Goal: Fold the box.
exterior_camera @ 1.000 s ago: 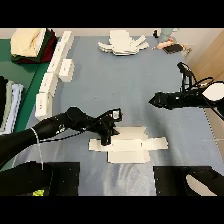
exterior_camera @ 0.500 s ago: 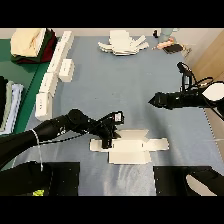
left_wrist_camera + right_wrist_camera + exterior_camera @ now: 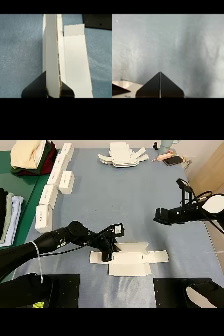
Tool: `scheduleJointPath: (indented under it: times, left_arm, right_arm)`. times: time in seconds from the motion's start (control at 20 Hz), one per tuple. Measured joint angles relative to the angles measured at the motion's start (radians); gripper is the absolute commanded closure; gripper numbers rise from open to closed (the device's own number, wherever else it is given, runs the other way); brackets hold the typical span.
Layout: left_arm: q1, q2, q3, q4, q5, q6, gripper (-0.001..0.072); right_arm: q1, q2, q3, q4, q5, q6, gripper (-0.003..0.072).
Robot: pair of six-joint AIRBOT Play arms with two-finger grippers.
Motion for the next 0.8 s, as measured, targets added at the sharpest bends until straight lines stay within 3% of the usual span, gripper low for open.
scheduleJointPath:
  times: [0.25,0.4,0.6,0.8]
  left_arm:
    - [0.0,0.0,0.0,0.0,-0.002,0.0,0.0691]
    - [0.0,0.0,0.0,0.0,-0.003,0.0,0.0691]
    - [0.0,0.0,0.0,-0.001,-0.003,0.0,0.0691]
    - [0.0,0.0,0.0,0.0,-0.004,-0.001,0.0691]
  right_arm:
    - [0.092,0.083,-0.002,-0.22,0.26,0.266,0.0683]
    - [0.235,0.18,-0.028,-0.263,0.339,0.352,0.0683]
    - [0.495,0.278,-0.121,-0.269,0.334,0.378,0.0683]
    - [0.802,0.308,-0.225,-0.276,0.237,0.271,0.0668]
